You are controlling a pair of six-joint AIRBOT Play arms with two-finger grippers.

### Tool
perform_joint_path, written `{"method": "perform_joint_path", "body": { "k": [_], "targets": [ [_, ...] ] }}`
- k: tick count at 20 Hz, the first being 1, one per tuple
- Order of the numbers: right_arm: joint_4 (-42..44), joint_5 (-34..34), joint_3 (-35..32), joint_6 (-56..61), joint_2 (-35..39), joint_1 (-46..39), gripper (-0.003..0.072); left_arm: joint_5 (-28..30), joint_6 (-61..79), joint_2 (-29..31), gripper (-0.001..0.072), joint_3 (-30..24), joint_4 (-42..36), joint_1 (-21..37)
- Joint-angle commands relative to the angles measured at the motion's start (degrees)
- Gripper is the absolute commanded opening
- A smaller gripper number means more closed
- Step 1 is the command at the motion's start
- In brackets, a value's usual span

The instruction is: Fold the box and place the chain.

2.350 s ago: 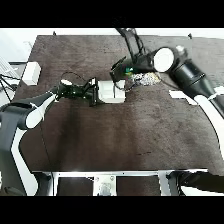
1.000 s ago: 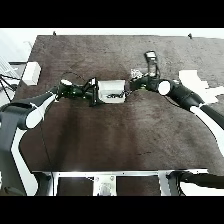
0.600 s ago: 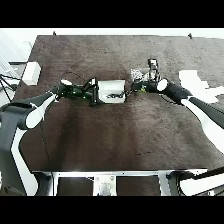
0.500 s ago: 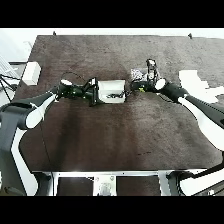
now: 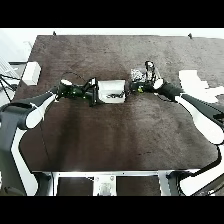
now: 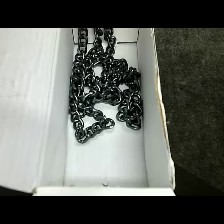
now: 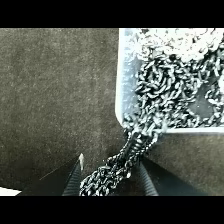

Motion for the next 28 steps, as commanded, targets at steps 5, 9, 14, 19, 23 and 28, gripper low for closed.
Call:
{"method": "perform_joint_path", "body": {
  "k": [5, 9, 14, 19, 23, 28],
  "targets": [
    [-2.0, 5.1, 0.2, 0.0, 2.1, -0.5, 0.041, 0.0, 0.0, 0.0, 0.0281, 0.0, 0.0, 0.0],
    [-2.0, 3.9, 0.2, 0.4, 2.1, -2.3, 0.041, 0.0, 0.0, 0.0, 0.028, 0.0, 0.0, 0.0],
    [-1.9, 2.0, 0.2, 0.4, 1.6, -2.8, 0.041, 0.0, 0.0, 0.0, 0.028, 0.0, 0.0, 0.0],
    [1.5, -0.7, 0.2, 0.2, -1.4, -2.1, 0.0408, 0.0, 0.0, 0.0, 0.028, 0.0, 0.0, 0.0],
    [2.1, -3.2, 0.2, -0.1, -1.7, -0.7, 0.0185, 0.0, 0.0, 0.0, 0.028, 0.0, 0.0, 0.0],
    [2.1, -2.0, 0.2, 0.0, 0.2, 0.0, 0.0043, 0.0, 0.0, 0.0, 0.0281, 0.0, 0.0, 0.0]
  ]
}}
